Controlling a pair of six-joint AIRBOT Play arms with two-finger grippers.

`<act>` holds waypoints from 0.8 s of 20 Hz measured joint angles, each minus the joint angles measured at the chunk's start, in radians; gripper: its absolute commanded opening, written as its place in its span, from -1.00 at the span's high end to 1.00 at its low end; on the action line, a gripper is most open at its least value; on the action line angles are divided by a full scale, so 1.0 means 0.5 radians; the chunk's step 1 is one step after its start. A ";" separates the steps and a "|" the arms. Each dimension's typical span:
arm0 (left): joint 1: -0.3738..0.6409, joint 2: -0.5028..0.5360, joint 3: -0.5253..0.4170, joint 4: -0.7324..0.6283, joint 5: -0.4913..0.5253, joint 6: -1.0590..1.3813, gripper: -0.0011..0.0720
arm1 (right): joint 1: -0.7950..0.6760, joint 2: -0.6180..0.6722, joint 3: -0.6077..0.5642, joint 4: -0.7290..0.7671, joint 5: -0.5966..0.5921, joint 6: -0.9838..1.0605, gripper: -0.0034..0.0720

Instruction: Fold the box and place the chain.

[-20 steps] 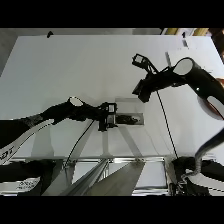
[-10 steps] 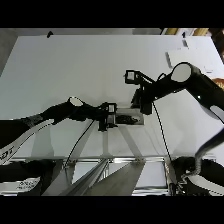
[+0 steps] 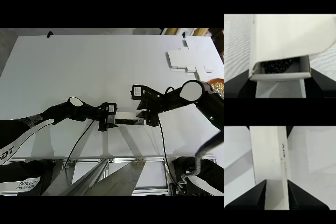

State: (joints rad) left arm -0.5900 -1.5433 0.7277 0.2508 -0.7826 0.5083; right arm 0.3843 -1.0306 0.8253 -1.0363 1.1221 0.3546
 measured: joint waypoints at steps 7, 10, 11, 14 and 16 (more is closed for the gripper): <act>0.000 0.000 0.000 0.000 0.001 0.000 0.60 | 0.001 0.088 -0.176 -0.036 -0.123 -0.024 -0.02; 0.000 0.000 0.000 0.000 0.001 -0.001 0.60 | 0.001 0.092 -0.203 -0.046 -0.185 -0.033 0.01; 0.000 0.000 0.000 -0.001 0.001 -0.002 0.60 | 0.001 0.093 -0.208 -0.050 -0.202 -0.038 0.01; 0.000 0.000 0.000 -0.001 0.001 -0.005 0.60 | 0.001 0.094 -0.215 -0.053 -0.242 -0.047 0.13; 0.000 0.000 0.000 -0.001 0.001 -0.005 0.60 | 0.001 0.094 -0.224 -0.055 -0.260 -0.066 0.19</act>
